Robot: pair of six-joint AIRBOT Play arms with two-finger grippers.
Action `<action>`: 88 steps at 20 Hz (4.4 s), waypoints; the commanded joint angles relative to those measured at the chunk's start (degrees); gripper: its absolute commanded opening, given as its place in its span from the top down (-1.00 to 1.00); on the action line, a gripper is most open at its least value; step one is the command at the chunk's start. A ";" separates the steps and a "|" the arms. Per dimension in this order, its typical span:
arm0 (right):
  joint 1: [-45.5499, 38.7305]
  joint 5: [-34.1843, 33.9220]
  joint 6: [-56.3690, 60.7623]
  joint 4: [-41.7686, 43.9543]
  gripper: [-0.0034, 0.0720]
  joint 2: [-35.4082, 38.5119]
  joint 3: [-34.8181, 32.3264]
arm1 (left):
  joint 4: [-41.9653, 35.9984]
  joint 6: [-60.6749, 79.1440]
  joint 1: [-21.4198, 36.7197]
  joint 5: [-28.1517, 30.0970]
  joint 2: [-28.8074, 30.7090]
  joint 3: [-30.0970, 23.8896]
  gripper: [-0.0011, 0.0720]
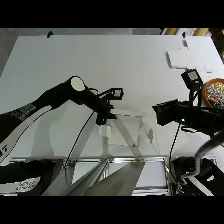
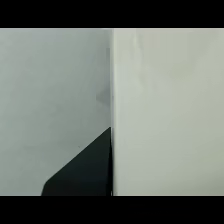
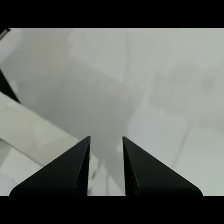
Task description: Fold the box and place the chain.
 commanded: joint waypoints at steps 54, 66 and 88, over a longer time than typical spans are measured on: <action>0.07 2.95 -1.84 0.17 0.30 0.02 0.15 | 8.22 -6.12 -1.14 12.15 -0.81 -4.09 0.94; 0.07 3.30 -5.14 -0.07 0.30 0.02 0.15 | 8.00 -6.10 -1.14 12.17 -0.79 -4.09 0.95; 0.07 3.34 -7.02 -0.04 0.30 0.02 0.15 | 6.75 0.55 -1.14 10.73 -0.76 -3.82 0.96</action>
